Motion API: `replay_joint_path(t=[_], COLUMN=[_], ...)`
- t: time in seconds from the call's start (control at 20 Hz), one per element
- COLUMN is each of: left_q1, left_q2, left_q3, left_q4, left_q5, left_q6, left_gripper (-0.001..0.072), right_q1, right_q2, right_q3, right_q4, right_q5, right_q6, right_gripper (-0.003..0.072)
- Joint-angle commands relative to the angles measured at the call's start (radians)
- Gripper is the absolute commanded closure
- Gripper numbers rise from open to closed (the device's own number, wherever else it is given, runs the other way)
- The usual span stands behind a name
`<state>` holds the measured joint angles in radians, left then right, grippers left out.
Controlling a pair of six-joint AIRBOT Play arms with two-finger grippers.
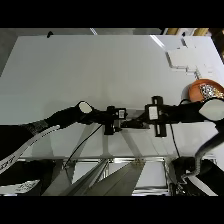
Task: Fold the box and place the chain.
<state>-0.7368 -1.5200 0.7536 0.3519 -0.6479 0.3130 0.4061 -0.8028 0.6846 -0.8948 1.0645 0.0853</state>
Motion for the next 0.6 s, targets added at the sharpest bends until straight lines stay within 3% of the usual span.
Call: replay_joint_path(t=[0.0,0.05,0.15,0.35,0.55], left_q1=[0.000,0.000,0.000,0.000,0.000], left_q2=[0.001,0.000,0.001,0.001,0.001], left_q3=[0.000,0.000,0.000,0.000,0.000], left_q4=[0.000,0.000,0.000,0.000,0.000], left_q5=[0.000,0.000,0.000,0.000,0.000], left_q6=[0.000,0.000,0.000,0.000,0.000], left_gripper=[0.0491,0.0491,0.0491,0.0491,0.0491], right_q1=[0.109,0.113,0.112,0.107,-0.016], right_q2=[-0.033,-0.050,-0.079,-0.058,-0.014], right_q3=[0.000,0.000,0.000,0.011,0.083], right_q4=[-0.017,-0.043,-0.109,-0.239,-0.314], right_q5=[-0.098,-0.103,-0.115,-0.109,-0.028], right_q6=[0.050,0.077,0.132,0.151,0.150], right_gripper=[0.0666,0.0657,0.0476,0.0461,0.0462])
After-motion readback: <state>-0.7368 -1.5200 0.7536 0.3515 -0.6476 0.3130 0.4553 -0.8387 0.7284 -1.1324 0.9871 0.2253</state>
